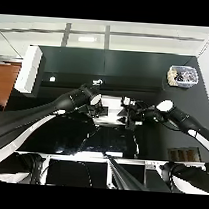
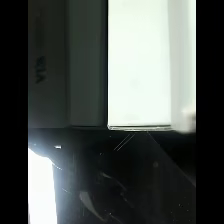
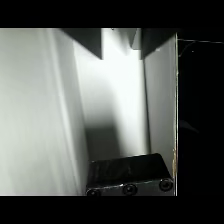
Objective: Fold the box and place the chain.
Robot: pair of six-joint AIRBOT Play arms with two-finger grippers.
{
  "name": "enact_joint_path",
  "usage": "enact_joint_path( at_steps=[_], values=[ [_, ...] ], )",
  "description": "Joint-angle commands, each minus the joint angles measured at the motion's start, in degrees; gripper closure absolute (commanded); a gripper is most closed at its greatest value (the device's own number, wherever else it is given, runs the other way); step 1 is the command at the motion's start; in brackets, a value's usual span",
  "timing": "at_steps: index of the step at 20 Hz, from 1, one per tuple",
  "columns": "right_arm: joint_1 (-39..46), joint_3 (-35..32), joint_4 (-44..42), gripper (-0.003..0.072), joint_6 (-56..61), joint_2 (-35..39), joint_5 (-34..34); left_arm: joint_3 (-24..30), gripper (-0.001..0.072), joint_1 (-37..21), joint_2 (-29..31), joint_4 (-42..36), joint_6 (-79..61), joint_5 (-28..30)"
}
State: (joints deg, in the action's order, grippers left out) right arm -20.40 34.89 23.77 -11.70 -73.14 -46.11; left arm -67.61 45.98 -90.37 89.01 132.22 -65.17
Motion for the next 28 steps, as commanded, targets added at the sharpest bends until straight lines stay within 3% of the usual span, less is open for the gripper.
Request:
enact_joint_path(
  at_steps=[1, 2, 4, 8, 13, 16, 17, 20, 25, 28],
  values=[
    [0.1, 0.0, 0.3, 0.0481, 1.0, -0.2, 1.5, -0.1, 0.0678, 0.0, 0.0, 0.0, 0.0, 0.0],
    [0.0, 0.0, 0.3, 0.0327, 1.2, -0.2, 1.7, -0.1, 0.0678, 0.0, 0.0, 0.0, 0.0, 0.0],
    [0.1, 0.0, 0.4, 0.0664, 1.7, -0.2, 0.8, -0.1, 0.0678, 0.0, 0.0, 0.0, 0.0, 0.0],
    [2.2, 0.4, 1.1, 0.0669, 14.7, 4.5, -0.8, -0.1, 0.0678, 0.0, 0.0, 0.0, 0.0, 0.0],
    [19.3, 3.4, 13.9, 0.0669, 52.3, 19.7, -13.0, -0.1, 0.0678, 0.0, 0.0, 0.0, 0.0, 0.0],
    [33.0, 0.7, 38.4, 0.0669, 88.2, 20.9, -9.2, -0.1, 0.0678, 0.0, 0.0, 0.0, 0.0, 0.0],
    [36.2, -1.5, 41.0, 0.0669, 97.3, 20.7, -8.3, -0.1, 0.0678, 0.0, 0.0, 0.0, 0.0, 0.0],
    [36.7, -6.3, 30.2, 0.0669, 92.0, 17.1, -12.3, -0.1, 0.0678, 0.0, 0.0, 0.0, 0.0, 0.0],
    [21.9, -6.4, 13.5, 0.0669, 80.9, 3.9, -14.0, -0.1, 0.0678, 0.0, 0.0, 0.1, 0.0, 0.0],
    [16.9, -3.7, 11.3, 0.0668, 77.5, 0.8, -13.8, -0.1, 0.0678, 0.0, 0.0, 0.0, 0.0, 0.0]
  ],
)
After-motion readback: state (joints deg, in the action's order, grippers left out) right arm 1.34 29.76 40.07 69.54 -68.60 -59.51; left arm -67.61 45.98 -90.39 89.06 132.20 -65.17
